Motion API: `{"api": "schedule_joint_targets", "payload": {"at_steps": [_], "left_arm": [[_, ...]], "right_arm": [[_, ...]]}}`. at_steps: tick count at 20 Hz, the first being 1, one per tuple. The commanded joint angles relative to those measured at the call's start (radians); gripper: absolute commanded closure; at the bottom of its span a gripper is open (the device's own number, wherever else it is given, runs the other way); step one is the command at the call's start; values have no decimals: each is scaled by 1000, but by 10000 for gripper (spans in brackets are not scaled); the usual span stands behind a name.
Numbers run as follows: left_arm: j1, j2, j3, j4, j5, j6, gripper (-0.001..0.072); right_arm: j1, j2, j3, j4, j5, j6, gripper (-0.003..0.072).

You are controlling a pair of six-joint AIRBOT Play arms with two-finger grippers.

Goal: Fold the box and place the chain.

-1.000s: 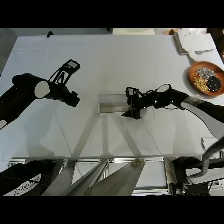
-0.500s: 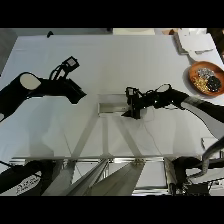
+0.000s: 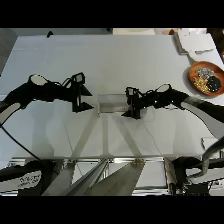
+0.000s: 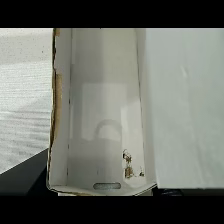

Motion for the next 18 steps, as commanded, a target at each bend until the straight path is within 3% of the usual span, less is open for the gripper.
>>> {"api": "schedule_joint_targets", "payload": {"at_steps": [1, 4, 10, 15, 18], "left_arm": [[-27, -64, -1, -75, -31, 206, 10], [-41, -61, -19, -93, -9, 331, 10], [-56, -60, -93, -109, 20, 335, 9], [-62, -60, -95, -297, 26, 326, 8], [-74, -60, -96, -257, 18, 282, 9]], "right_arm": [[0, 0, 0, 0, 0, 0, 223], [0, 0, 0, 0, 0, 0, 223], [0, 0, 0, 0, 0, 0, 223], [0, 0, 0, 0, 0, 0, 223], [0, 0, 0, 0, 0, 0, 223]]}}
